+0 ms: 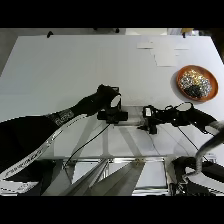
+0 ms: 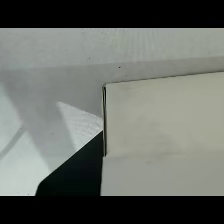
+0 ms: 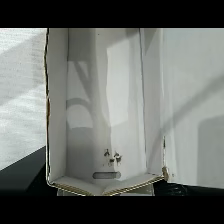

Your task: Fold the box and place the chain.

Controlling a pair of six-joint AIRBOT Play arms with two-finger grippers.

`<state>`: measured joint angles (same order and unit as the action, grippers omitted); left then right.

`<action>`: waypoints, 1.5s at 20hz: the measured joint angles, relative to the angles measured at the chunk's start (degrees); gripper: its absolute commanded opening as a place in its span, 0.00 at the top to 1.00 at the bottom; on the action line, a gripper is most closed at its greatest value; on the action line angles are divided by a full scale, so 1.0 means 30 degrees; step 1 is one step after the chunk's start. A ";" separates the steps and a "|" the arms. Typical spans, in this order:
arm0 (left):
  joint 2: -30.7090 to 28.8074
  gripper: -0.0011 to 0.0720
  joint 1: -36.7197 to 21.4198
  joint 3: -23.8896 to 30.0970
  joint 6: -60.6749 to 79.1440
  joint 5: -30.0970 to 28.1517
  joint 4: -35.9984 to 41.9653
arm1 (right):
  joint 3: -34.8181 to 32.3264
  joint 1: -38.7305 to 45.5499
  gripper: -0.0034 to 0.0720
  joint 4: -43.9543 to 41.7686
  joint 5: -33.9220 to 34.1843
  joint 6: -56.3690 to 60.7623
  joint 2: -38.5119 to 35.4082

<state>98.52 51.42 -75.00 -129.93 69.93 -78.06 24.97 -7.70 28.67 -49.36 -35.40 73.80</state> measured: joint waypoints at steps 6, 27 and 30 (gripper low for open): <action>-0.0197 0.50 -0.0058 0.0015 0.0036 -0.0503 0.0379 | 0.0000 0.0000 0.35 0.0015 0.0022 -0.0058 0.0000; -0.7351 0.26 -0.5013 0.5049 3.1969 -0.0350 0.3956 | 0.0007 0.0000 0.35 -0.0007 0.0022 -0.0007 0.0000; -0.7344 0.26 -0.5297 0.8400 3.9605 -0.3526 0.7351 | 0.0007 0.0000 0.35 -0.0007 0.0022 -0.0007 0.0000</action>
<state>76.49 35.53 -49.80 -11.11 59.35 -56.01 24.99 -7.70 28.64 -49.30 -35.42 73.80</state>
